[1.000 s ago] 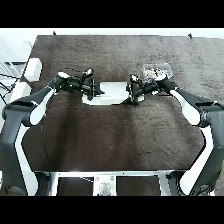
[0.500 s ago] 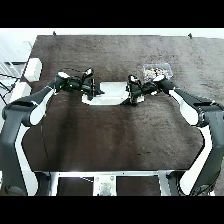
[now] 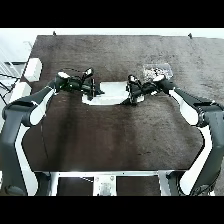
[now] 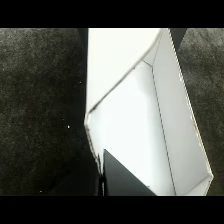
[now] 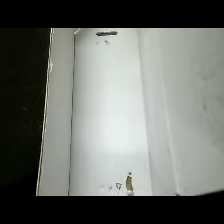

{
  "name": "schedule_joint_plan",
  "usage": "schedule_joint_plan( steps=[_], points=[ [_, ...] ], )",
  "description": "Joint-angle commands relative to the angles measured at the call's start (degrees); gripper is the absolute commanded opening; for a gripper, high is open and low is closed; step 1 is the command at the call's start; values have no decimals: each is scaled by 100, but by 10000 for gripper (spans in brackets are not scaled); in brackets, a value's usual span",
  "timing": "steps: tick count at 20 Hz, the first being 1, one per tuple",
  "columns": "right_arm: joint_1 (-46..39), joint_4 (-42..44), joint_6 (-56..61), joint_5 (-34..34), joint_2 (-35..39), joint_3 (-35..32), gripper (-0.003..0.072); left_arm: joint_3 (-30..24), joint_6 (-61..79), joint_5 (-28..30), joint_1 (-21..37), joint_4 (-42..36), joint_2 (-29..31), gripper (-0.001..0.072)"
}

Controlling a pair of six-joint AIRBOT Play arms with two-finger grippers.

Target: Fold the box and place the chain.

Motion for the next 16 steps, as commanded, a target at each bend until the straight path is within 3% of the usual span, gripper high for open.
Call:
schedule_joint_plan(
  steps=[1,2,4,16],
  points=[
    [0,-151,2,-7,-4,4,614,0,2,2,-2,0,2,20],
    [0,-160,0,-9,-4,4,612,0,2,2,-2,0,2,20],
    [0,-155,0,-9,-4,4,490,0,2,0,-2,0,2,20],
    [-4,-146,0,11,-4,4,497,0,2,11,0,0,2,20]
  ],
)
